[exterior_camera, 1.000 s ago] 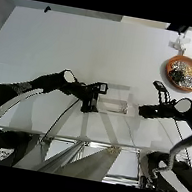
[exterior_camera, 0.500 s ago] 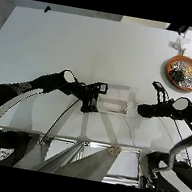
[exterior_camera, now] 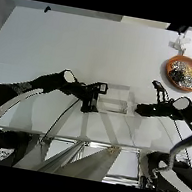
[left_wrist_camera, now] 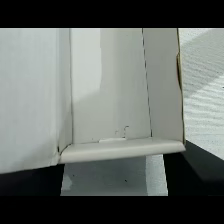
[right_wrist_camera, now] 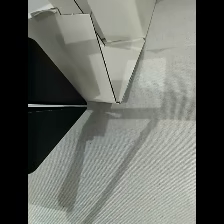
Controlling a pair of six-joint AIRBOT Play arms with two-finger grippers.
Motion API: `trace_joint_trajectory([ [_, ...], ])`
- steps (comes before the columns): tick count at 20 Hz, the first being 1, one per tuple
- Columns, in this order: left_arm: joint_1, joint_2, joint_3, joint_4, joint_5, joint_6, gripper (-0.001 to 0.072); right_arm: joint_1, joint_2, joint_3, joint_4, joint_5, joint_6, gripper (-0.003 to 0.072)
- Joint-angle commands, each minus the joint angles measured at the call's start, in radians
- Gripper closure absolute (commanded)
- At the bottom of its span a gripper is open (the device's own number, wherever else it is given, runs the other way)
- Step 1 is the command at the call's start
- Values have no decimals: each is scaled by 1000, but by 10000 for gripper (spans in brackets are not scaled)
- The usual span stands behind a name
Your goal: Fold the box and place the chain.
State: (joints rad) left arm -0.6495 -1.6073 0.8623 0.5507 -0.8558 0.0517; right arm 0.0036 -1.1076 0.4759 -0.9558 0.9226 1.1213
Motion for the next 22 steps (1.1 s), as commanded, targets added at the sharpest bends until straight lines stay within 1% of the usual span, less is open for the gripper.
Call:
trace_joint_trajectory([
  [1, 0, 0, 0, 0, 32, 0, 506, 0, 12, 0, 18, 10, -9, 673],
  [4, 0, 0, 0, 0, 32, 0, 506, 0, 51, 0, 18, 15, -9, 673],
  [7, 0, 1, 0, 0, 32, 0, 506, 1, 89, 0, 19, 47, -9, 671],
  [8, 0, 1, 0, 0, 32, 0, 506, 2, 102, 0, 25, 58, -9, 654],
  [9, 0, 0, 0, 0, 32, 0, 506, 2, 113, 0, 37, 63, -17, 577],
  [10, 0, 1, 0, 0, 30, 0, 506, 2, 124, 0, 58, 69, -36, 553],
  [12, 0, 1, 0, 0, 29, 0, 506, 2, 134, 0, 116, 89, -67, 541],
  [13, 0, 1, 0, 0, 29, 0, 506, 2, 134, 0, 138, 96, -85, 483],
  [15, 0, 0, 0, 0, 29, 0, 506, 18, 134, 0, 144, 100, -88, 458],
  [20, 0, 0, 0, 0, 29, 0, 506, 65, 134, 0, 149, 98, -87, 442],
  [22, 0, 0, 0, 0, 29, 0, 506, 66, 134, 0, 148, 98, -83, 371],
])
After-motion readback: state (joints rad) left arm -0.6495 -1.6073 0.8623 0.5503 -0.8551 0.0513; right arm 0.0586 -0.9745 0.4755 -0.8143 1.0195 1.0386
